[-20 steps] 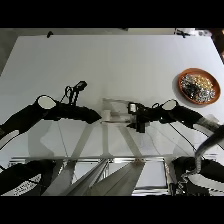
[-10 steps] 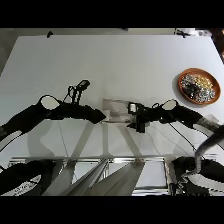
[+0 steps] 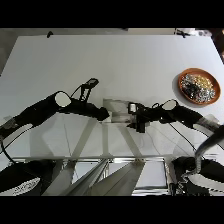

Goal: Fold the box and place the chain.

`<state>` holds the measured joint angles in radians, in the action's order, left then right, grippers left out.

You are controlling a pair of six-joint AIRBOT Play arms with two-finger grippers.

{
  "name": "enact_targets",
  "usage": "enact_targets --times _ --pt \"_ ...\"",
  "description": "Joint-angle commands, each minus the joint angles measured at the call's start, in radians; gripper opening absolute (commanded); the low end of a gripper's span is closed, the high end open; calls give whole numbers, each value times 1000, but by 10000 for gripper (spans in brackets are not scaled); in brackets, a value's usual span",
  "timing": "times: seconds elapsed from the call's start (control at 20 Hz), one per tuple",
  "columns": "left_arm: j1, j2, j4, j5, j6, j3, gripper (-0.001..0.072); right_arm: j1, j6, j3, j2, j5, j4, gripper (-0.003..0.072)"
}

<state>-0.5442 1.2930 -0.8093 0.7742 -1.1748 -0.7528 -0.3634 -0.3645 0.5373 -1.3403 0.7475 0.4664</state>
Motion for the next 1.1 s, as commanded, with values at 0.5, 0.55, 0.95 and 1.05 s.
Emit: enact_targets --times 0.5,0.55,0.95,1.05 --pt "-119 61 -334 54 -435 -132 574 0 0 1 0 0 0 446" --pt "-125 69 -338 60 -450 -133 573 0 0 1 0 0 0 446" --pt "-149 111 -376 110 -629 -136 364 0 0 1 0 0 0 446" --pt "-149 117 -377 105 -634 -156 339 0 0 1 0 0 0 446"
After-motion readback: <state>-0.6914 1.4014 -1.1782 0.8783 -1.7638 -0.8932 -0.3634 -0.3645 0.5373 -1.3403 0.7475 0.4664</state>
